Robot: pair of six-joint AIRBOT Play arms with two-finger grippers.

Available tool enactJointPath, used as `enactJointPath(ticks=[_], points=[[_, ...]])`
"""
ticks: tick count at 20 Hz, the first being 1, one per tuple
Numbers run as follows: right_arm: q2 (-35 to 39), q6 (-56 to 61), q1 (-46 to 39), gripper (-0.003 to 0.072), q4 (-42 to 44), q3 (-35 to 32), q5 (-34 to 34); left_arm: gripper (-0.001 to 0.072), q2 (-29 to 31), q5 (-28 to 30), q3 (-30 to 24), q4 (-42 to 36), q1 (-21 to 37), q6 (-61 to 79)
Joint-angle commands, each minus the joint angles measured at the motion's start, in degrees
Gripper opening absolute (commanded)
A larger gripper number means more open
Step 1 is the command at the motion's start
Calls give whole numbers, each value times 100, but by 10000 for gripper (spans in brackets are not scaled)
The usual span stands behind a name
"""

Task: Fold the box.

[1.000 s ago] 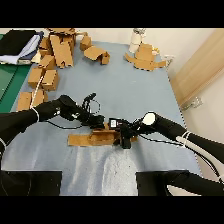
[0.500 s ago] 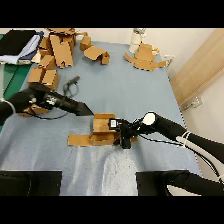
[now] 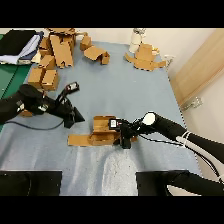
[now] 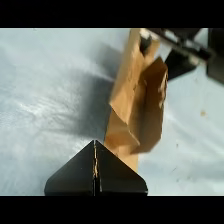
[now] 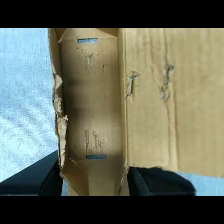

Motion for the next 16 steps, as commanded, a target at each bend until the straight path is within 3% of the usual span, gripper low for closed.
enactJointPath(ticks=[1,2,3,4,9,12,16], points=[[4,0,2,457,0,2,0,14,553,404,-654,396,-247,693],[4,0,2,457,0,2,0,168,584,409,-737,404,-247,839],[4,0,2,457,2,2,0,550,586,413,-789,402,-251,999],[4,0,2,457,0,2,0,690,586,409,-815,407,-282,1058],[4,0,2,457,0,2,0,689,555,105,-815,348,-654,1043],[4,0,2,457,0,2,0,689,282,756,-815,321,-944,761],[4,0,2,457,0,2,-2,689,146,885,-815,514,-960,28]])
